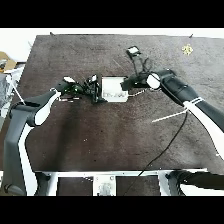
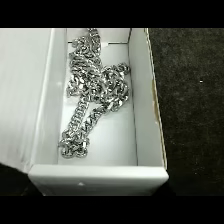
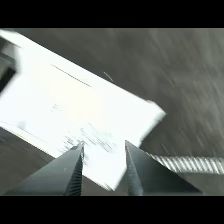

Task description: Fold the box and place the chain.

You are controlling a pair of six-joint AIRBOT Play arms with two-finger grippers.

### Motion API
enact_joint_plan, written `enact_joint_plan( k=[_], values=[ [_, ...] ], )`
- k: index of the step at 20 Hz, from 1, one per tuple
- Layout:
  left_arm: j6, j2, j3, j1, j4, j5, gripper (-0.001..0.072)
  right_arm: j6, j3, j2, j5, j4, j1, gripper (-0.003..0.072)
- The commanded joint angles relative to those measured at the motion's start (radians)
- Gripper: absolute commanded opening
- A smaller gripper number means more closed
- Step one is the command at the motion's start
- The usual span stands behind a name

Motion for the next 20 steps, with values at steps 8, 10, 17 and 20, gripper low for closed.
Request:
enact_joint_plan(
  k=[8, 10, 17, 20],
  values=[
    [0.000, -0.001, 0.000, 0.000, 0.000, 0.000, 0.0354, 0.180, -0.268, -0.078, -0.296, 0.327, -0.401, 0.0299],
    [0.000, -0.001, 0.000, 0.000, 0.000, 0.000, 0.0354, 0.083, -0.234, -0.132, -0.327, 0.477, -0.396, 0.0346],
    [0.000, -0.001, 0.000, 0.000, 0.000, 0.000, 0.0354, -0.007, -0.108, -0.282, -0.377, 0.647, -0.335, 0.0325],
    [0.000, -0.001, 0.000, 0.000, 0.000, 0.000, 0.0354, -0.002, -0.101, -0.288, -0.381, 0.657, -0.322, 0.0074]
  ],
)
